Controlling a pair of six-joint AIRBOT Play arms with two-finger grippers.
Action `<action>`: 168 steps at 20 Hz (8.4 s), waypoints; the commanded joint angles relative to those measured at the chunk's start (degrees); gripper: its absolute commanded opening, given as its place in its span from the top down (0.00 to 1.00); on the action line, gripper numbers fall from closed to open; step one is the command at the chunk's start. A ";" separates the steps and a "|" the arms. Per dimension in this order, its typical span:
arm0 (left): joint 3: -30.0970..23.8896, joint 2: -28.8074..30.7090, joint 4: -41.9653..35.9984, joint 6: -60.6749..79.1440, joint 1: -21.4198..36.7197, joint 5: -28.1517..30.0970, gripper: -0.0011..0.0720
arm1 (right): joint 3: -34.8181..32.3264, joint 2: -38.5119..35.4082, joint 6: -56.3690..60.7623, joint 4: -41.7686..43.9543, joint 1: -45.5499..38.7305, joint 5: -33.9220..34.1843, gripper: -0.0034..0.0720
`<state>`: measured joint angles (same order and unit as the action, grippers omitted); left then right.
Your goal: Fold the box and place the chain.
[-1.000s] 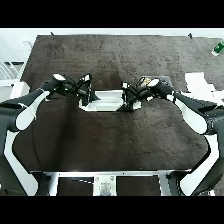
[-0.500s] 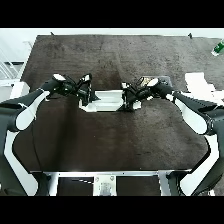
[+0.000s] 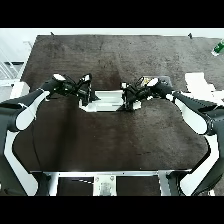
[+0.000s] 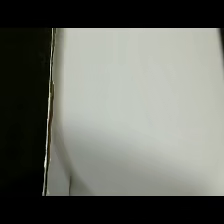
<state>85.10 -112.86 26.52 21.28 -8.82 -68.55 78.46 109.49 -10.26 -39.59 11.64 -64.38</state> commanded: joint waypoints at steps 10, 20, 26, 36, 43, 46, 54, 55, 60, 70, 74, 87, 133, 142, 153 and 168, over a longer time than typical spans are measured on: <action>0.00 0.04 0.00 0.00 0.07 0.09 0.96 | 0.02 0.04 0.20 0.11 0.04 -0.22 0.29; 0.00 0.04 0.00 0.00 0.07 0.17 0.96 | 0.02 0.04 0.20 0.11 0.04 -0.22 0.29; 0.00 0.04 -0.02 0.02 0.04 0.11 0.96 | 0.02 0.04 0.20 0.11 0.04 -0.22 0.29; 0.04 2.64 -0.85 0.15 0.68 -1.01 0.52 | 0.00 0.04 0.17 0.11 0.04 -0.20 0.29; 0.72 4.83 1.22 -3.37 8.17 -5.95 0.53 | 0.00 0.04 0.20 0.11 0.04 -0.20 0.29; 0.72 5.42 1.29 -3.41 9.29 -11.78 0.86 | 0.00 0.04 0.20 0.11 0.04 -0.20 0.29; -0.26 6.58 0.98 -12.37 5.20 -10.97 0.96 | 0.00 0.04 0.20 0.11 0.04 -0.20 0.29; -1.16 7.61 1.03 -12.37 4.33 -9.33 0.96 | 0.00 0.04 0.20 0.11 0.04 -0.20 0.29; -7.39 14.05 1.16 -12.31 3.02 -3.87 0.97 | 0.00 0.04 0.20 0.13 0.04 -0.20 0.29; -10.73 15.41 0.24 -17.92 -3.76 13.49 0.96 | 0.00 0.04 0.20 0.13 0.04 -0.20 0.29; -10.71 15.41 0.24 -19.39 -3.74 18.60 0.96 | 0.00 0.04 0.20 0.11 0.04 -0.20 0.29; -10.73 11.78 0.24 -21.05 -3.76 22.60 0.96 | 0.00 0.04 0.20 0.11 0.04 -0.20 0.29; -10.21 14.82 24.02 -20.72 -4.96 9.79 0.24 | 0.00 0.04 0.20 0.11 0.04 -0.20 0.29; -10.25 14.51 21.05 -18.45 -5.79 9.51 0.35 | -0.02 0.04 0.20 0.13 0.04 -0.20 0.29; -10.29 14.51 23.30 -17.77 -6.86 12.46 0.51 | 0.00 0.04 0.20 0.13 0.04 -0.20 0.29; -10.27 12.07 13.53 -13.73 -6.86 11.21 0.63 | 0.00 0.04 0.20 0.13 0.04 -0.20 0.29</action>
<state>74.81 -100.73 41.06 6.76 -15.64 -56.64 78.46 109.49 -10.11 -39.48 11.64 -64.58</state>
